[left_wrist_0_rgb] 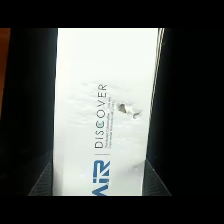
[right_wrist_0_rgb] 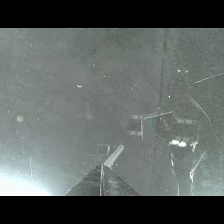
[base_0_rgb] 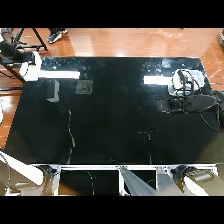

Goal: Fold the box and place the chain.

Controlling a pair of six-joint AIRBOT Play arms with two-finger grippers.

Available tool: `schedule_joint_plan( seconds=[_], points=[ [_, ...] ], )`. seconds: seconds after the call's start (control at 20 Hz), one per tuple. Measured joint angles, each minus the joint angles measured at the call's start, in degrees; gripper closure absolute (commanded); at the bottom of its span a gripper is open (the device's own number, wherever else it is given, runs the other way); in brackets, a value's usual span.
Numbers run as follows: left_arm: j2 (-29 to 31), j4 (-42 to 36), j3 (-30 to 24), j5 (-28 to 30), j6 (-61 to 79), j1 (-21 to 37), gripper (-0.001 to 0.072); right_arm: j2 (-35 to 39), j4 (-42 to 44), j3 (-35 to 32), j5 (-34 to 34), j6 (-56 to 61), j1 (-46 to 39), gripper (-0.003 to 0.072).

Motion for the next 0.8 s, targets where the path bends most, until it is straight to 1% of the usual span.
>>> schedule_joint_plan(
  seconds=[0.25,0.45,0.8],
  points=[
    [-1.7,-1.7,-0.7,1.0,2.6,1.8,0.0688,0.0,0.0,0.0,0.1,0.0,0.0,0.0671],
    [-3.0,-3.7,-0.9,1.9,4.2,2.1,0.0687,0.0,0.0,0.0,0.3,0.0,0.0,0.0671],
    [-5.8,-4.5,-0.9,2.1,4.9,2.2,0.0688,0.0,0.1,0.0,0.5,0.0,0.0,0.0671]
  ],
)
